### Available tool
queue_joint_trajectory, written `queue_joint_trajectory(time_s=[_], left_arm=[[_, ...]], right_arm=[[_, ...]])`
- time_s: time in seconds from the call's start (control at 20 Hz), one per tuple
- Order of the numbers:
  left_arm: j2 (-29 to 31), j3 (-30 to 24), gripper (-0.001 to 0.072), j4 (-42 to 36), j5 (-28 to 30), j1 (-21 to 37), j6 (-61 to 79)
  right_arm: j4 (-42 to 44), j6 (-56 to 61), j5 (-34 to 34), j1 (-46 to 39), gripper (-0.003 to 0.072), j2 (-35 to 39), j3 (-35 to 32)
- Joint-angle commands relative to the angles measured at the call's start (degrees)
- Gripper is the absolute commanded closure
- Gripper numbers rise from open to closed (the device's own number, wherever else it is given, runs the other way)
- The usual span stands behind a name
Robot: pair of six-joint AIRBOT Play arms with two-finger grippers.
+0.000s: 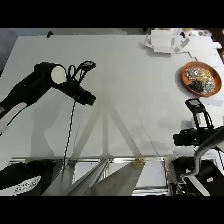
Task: Fold the box and place the chain.
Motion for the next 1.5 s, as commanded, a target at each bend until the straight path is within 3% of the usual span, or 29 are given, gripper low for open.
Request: queue_joint_trajectory(time_s=[0.0, 0.2, 0.4, 0.55, 0.7, 0.85, 1.05, 1.45], left_arm=[[0.0, 0.0, 0.0700, 0.0, 0.0, 0.0, 0.0], [0.0, 0.0, 0.0700, 0.0, 0.0, 0.0, 0.0], [0.0, 0.0, 0.0700, 0.0, 0.0, 0.0, 0.0], [0.0, 0.0, 0.0700, 0.0, 0.0, 0.0, 0.0], [0.0, 0.0, 0.0700, 0.0, 0.0, 0.0, 0.0], [0.0, 0.0, 0.0700, 0.0, 0.0, 0.0, 0.0], [0.0, 0.0, 0.0700, 0.0, 0.0, -0.1, 0.0], [0.0, 0.0, 0.0700, 0.0, 0.0, -0.1, 0.0]], right_arm=[[-0.1, 0.0, -0.5, 0.0, 0.0667, 0.1, 0.0], [-3.5, 6.4, -0.2, -0.3, 0.0667, 0.0, 2.0], [-12.4, 1.1, 4.9, -7.9, 0.0667, -3.0, 9.4], [-13.8, -8.3, 6.4, -20.3, 0.0667, -10.7, 14.5], [-14.5, -10.8, 1.6, -30.7, 0.0667, -20.7, 19.9], [-16.6, -12.3, 1.7, -39.8, 0.0657, -32.7, 27.3], [-18.1, -14.0, 2.5, -48.7, 0.0231, -43.5, 34.1], [-23.9, -21.3, -1.3, -61.4, 0.0219, -49.8, 34.3]])
